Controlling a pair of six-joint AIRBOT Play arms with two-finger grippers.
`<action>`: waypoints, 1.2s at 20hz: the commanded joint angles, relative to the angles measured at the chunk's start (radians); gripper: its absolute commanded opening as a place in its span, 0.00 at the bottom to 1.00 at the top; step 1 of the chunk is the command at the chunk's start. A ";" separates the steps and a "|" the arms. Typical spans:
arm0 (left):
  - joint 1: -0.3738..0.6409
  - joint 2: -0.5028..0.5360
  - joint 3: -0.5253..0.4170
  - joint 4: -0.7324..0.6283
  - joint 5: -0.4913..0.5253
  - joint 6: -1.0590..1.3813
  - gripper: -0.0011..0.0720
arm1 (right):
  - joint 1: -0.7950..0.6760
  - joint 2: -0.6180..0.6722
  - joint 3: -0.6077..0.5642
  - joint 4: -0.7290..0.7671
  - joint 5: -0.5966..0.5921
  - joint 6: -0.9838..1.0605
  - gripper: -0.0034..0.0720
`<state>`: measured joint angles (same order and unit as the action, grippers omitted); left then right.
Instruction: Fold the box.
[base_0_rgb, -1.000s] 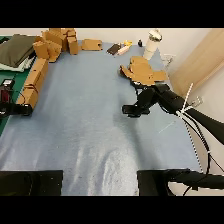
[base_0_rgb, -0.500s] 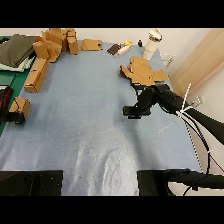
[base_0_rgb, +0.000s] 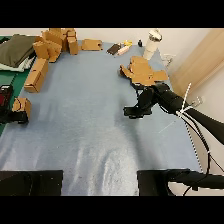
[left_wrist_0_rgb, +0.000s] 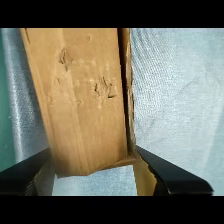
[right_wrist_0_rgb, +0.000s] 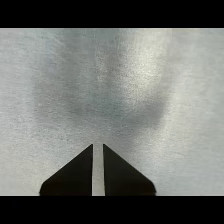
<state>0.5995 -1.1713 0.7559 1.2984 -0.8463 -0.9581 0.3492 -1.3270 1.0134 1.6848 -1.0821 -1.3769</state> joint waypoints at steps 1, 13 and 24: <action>0.000 0.000 0.005 0.003 -0.011 -0.002 0.97 | 0.000 -0.001 0.000 -0.005 0.001 0.000 0.19; 0.000 0.002 0.109 0.156 -0.409 -0.155 0.54 | 0.000 -0.002 0.000 -0.013 0.037 0.000 0.43; -0.514 0.030 0.163 -0.175 -0.380 -0.363 0.02 | 0.000 -0.034 0.038 0.055 0.071 0.000 0.05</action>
<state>0.2943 -1.1259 0.8860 1.1782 -1.2716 -1.2079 0.3492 -1.3418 1.0283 1.6981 -1.0042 -1.3769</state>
